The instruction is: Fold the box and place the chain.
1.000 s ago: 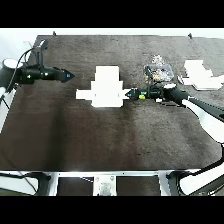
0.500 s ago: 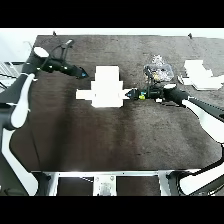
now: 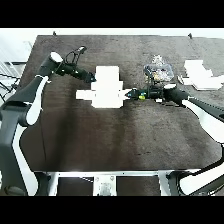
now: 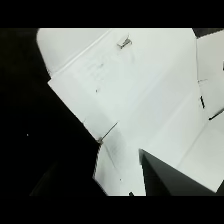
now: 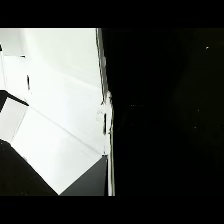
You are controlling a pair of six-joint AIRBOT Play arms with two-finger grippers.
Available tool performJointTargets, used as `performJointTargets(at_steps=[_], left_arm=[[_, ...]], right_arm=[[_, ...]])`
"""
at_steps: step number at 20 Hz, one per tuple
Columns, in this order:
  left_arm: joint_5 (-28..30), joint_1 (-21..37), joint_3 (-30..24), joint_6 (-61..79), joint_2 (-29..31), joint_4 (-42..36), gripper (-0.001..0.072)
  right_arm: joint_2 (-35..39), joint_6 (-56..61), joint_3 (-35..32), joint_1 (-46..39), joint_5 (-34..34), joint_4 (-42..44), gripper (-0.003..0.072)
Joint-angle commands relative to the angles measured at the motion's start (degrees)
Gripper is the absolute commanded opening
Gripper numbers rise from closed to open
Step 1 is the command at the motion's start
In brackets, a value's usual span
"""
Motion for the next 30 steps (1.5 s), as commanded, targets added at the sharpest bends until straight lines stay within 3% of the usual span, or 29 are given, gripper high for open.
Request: performJointTargets(at_steps=[1, 6, 12, 14, 17, 18, 30], left_arm=[[-0.5, -0.1, 0.3, 1.1, -1.7, -2.0, 0.0575], [-0.6, -0.1, 0.3, 5.2, -3.2, -8.8, 0.0573], [-4.3, -0.1, 0.3, 6.9, -5.6, -11.6, 0.054], [-5.0, -0.1, 0.3, 7.9, -6.2, -12.7, 0.0473], [-4.9, 0.1, 0.3, 9.2, -6.3, -13.7, 0.0469], [-4.9, 0.1, 0.3, 9.6, -6.3, -14.1, 0.0375], [-10.5, 3.3, 0.3, 12.9, -6.3, -14.6, 0.0351]], right_arm=[[0.0, -0.1, 0.0, 0.0, 0.1, -0.1, 0.001], [0.0, -1.2, 0.0, 0.0, 1.2, -0.1, 0.001], [0.0, -1.4, 0.0, 0.0, 1.2, -0.1, 0.001], [0.0, -1.4, 0.0, 0.0, 1.2, -0.4, 0.001], [0.0, -1.4, 0.0, -0.1, 1.6, -1.2, 0.001], [0.0, -1.4, 0.0, -0.1, 1.6, -1.4, 0.001], [0.0, -1.4, 0.0, -0.2, 1.5, -1.6, 0.001]])
